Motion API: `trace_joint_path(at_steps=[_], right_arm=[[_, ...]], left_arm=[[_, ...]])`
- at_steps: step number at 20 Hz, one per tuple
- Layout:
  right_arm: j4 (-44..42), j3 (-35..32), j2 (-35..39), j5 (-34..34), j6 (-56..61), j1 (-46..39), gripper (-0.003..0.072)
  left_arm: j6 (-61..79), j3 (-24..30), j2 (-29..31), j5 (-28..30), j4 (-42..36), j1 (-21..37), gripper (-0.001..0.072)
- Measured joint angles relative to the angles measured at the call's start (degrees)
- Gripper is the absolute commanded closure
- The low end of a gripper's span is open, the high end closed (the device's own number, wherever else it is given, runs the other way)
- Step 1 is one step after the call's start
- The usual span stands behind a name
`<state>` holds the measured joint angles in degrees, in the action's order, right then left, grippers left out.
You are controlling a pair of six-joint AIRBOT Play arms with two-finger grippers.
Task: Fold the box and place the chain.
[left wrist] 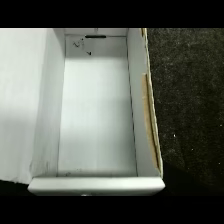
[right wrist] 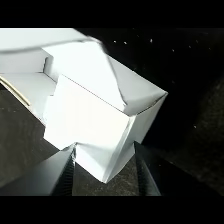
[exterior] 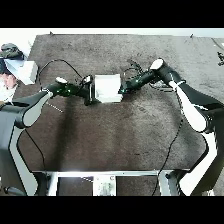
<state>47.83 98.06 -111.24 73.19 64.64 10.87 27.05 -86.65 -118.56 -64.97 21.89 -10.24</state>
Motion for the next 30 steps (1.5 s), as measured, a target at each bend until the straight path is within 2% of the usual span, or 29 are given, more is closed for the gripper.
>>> trace_joint_path(at_steps=[16,22,26,30], right_arm=[[16.61,3.34,0.0,-1.97,16.72,6.88,0.0275],[28.13,10.19,-2.38,0.31,25.07,10.6,0.0276],[33.27,15.5,-5.49,2.82,30.1,12.94,0.0278],[36.44,17.33,-7.58,3.82,34.56,14.67,0.028]], left_arm=[[-0.02,0.0,0.0,-0.02,-0.02,0.0,0.022],[-0.02,0.0,0.0,-0.02,-0.02,0.0,0.022],[0.0,0.0,0.0,-0.02,-0.02,-0.02,0.022],[0.0,0.0,0.0,-0.02,-0.02,-0.02,0.022]])
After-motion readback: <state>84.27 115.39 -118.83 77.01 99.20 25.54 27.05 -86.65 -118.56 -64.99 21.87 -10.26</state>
